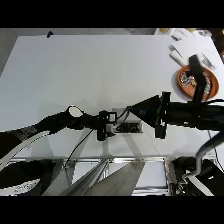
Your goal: Fold the box and place the chain.
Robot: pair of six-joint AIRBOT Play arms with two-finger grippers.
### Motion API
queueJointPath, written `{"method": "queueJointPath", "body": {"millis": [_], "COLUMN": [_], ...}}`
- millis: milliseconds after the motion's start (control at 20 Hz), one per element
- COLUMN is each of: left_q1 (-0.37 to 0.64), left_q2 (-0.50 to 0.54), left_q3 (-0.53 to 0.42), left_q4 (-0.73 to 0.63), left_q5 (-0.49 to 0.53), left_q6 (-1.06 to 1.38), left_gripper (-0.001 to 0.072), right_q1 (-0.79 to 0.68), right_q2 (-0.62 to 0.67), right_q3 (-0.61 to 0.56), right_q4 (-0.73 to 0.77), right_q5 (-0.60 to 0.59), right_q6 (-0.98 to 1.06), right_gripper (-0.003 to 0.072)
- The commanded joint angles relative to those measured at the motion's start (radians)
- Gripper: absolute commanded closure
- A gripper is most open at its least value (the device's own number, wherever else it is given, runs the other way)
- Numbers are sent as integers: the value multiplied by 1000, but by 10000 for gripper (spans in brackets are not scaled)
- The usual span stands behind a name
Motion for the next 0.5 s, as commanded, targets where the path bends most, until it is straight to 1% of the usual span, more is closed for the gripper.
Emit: {"method": "queueJointPath", "body": {"millis": [0,250,450], "left_q1": [0,0,0], "left_q2": [0,0,0], "left_q3": [0,0,0], "left_q4": [0,0,0], "left_q5": [0,0,0], "left_q6": [0,0,0], "left_gripper": [574,574,574], "right_q1": [-15,3,71], "right_q2": [-77,-209,-306], "right_q3": [4,3,3], "right_q4": [-224,-265,-355], "right_q5": [101,108,104], "right_q6": [111,117,117], "right_gripper": [666,666,665]}}
